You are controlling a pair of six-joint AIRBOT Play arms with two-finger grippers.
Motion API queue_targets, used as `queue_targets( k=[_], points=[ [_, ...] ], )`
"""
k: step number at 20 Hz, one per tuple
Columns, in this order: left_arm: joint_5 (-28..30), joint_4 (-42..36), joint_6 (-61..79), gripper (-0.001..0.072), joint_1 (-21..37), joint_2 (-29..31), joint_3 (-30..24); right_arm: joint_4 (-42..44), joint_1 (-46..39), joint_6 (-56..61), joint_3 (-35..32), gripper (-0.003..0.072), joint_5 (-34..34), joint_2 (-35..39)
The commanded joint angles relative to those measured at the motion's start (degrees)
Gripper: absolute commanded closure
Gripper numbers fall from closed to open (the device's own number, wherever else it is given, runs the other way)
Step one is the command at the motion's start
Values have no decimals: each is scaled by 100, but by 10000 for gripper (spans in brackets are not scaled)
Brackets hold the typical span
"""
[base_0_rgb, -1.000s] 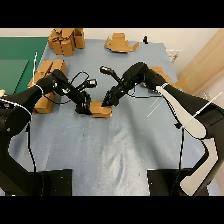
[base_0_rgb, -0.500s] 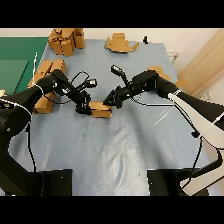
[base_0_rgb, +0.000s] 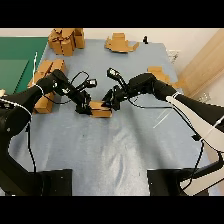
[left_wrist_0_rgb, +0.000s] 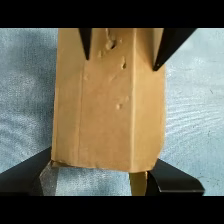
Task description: Fold the box.
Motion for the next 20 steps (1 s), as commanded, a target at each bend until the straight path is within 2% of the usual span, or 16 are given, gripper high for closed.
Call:
queue_targets(
  k=[1,2,4,5,7,14,20],
  points=[
    [2,0,2,651,-2,0,4,-114,9,-79,-4,344,201,2],
    [2,0,2,651,0,0,2,-127,9,-79,-4,348,214,2],
    [4,0,2,651,-2,0,2,-227,9,-79,-4,469,212,4],
    [2,0,2,651,-2,0,2,-232,9,-79,-4,471,212,4],
    [2,0,2,651,-2,0,4,-232,11,-79,-4,527,208,4],
    [2,0,2,651,-2,0,2,-890,205,-68,-33,519,109,-13],
    [0,0,2,651,-2,0,2,-892,315,-26,-33,517,103,-140]
  ],
)
